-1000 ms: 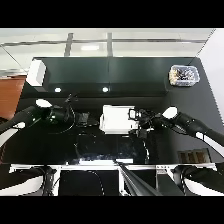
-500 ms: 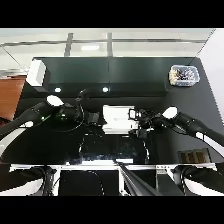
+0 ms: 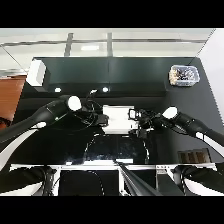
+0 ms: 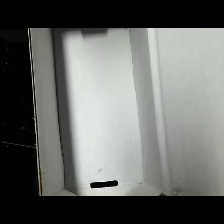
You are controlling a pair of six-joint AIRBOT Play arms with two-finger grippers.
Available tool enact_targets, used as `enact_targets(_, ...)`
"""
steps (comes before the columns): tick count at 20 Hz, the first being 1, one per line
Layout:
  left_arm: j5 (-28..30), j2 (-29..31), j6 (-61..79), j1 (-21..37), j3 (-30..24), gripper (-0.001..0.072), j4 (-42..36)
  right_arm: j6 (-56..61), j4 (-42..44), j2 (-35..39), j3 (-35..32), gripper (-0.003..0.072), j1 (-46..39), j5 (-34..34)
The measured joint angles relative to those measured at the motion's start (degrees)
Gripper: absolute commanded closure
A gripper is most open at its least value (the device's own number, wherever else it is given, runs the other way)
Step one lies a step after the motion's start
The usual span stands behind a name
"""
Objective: Fold the box and place the chain.
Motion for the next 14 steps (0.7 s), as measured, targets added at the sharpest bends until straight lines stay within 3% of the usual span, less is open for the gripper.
enact_targets(5, -9.5, -4.5, -15.1, -7.3, 8.9, 0.0212, 17.7, 0.0, 0.0, 0.0, 0.0, 0.0559, 0.0, 0.0)
enact_targets(14, -13.3, -8.6, -34.4, -12.9, 14.2, 0.0212, 26.4, 0.0, 0.0, 0.0, 0.0, 0.0559, 0.0, 0.0)
